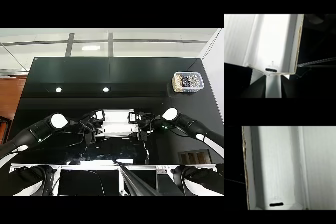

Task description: Fold the box and place the chain.

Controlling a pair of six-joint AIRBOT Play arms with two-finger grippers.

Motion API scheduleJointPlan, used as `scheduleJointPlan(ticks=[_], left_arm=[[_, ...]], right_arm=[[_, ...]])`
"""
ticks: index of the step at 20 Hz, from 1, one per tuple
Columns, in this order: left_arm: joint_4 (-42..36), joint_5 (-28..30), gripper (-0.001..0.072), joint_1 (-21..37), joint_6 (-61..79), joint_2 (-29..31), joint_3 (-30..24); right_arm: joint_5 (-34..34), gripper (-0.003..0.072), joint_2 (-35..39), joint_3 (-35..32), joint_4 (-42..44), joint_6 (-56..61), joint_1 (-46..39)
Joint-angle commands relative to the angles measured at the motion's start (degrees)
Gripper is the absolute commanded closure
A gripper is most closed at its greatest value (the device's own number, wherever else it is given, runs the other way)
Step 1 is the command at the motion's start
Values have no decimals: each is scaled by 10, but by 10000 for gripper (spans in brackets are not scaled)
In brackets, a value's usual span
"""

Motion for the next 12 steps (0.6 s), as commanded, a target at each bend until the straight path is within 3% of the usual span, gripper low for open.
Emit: scheduleJointPlan(ticks=[1,8,12], left_arm=[[-11,5,493,-1,2,-6,0],[-61,81,492,-43,3,-22,0],[-73,82,492,-58,3,-43,1]], right_arm=[[0,454,0,0,0,0,1],[0,455,0,0,0,0,1],[0,455,0,0,0,0,1]])
